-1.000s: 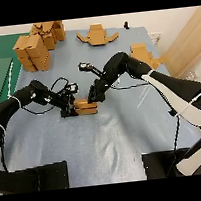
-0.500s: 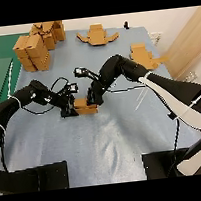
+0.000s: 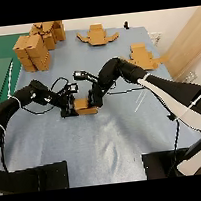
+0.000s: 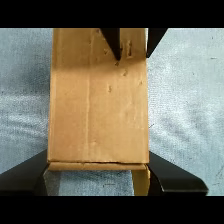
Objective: Fold the box.
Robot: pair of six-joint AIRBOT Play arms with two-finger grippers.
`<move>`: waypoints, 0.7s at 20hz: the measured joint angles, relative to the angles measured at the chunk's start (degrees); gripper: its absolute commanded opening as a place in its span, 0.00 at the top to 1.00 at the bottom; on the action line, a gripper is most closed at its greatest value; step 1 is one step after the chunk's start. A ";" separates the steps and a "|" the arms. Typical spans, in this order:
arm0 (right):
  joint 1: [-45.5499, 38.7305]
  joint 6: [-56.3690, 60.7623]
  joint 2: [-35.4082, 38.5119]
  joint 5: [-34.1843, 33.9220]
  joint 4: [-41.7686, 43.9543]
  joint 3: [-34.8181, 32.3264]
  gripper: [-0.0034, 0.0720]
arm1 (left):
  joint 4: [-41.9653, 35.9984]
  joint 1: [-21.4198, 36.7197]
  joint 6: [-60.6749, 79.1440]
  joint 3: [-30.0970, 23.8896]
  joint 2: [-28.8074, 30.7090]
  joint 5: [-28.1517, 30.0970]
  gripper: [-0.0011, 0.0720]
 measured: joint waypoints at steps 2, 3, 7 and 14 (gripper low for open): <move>0.00 0.20 -0.13 -0.22 -0.20 -0.02 0.72 | 0.00 0.00 0.00 0.00 0.00 0.00 0.96; 0.00 0.26 -0.26 -0.31 -0.24 -0.04 0.72 | 0.00 0.00 0.00 0.00 0.00 0.00 0.96; 0.00 0.57 -0.55 -0.55 -0.46 -0.04 0.71 | 0.00 0.00 0.00 0.00 0.00 0.00 0.96; 0.00 1.46 0.68 -0.96 -1.40 -0.09 0.71 | -0.04 0.00 -0.15 0.00 0.00 -0.02 0.96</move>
